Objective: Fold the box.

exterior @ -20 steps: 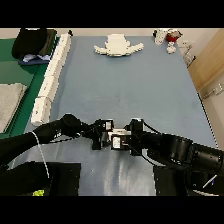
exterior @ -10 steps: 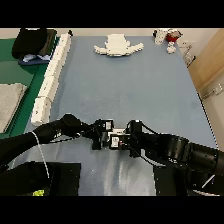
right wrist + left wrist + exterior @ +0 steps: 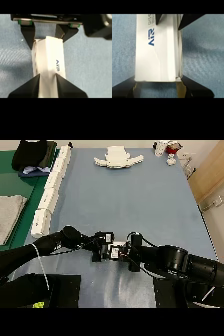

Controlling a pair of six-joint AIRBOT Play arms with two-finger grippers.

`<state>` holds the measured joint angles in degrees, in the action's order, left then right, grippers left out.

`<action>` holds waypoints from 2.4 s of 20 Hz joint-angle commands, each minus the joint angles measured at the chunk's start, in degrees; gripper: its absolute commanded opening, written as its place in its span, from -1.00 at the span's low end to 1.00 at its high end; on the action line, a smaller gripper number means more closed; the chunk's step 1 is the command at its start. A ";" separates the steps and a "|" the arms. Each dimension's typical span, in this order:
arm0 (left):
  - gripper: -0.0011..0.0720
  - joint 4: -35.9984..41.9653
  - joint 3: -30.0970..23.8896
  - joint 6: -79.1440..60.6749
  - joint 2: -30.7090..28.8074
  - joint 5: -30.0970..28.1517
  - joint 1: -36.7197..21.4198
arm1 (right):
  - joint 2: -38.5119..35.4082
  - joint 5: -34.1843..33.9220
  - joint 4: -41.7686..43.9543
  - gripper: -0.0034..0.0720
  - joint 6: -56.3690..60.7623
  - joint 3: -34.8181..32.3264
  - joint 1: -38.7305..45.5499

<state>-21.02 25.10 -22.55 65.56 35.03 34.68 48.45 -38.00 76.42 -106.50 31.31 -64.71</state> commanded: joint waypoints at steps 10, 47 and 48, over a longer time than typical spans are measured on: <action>0.15 0.04 0.02 0.04 -0.02 -0.11 -0.02 | -3.65 0.85 1.62 0.37 4.70 0.52 0.00; 0.15 0.04 0.02 0.04 -0.02 -0.11 -0.02 | -16.52 24.68 0.11 -0.89 45.90 -18.29 7.26; 0.15 0.04 0.02 0.04 -0.02 -0.11 -0.02 | -16.52 19.12 -2.16 -0.90 45.86 -15.80 7.23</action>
<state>-20.97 25.08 -22.50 65.56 34.92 34.68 33.71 -7.14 80.25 -60.49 10.79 -57.82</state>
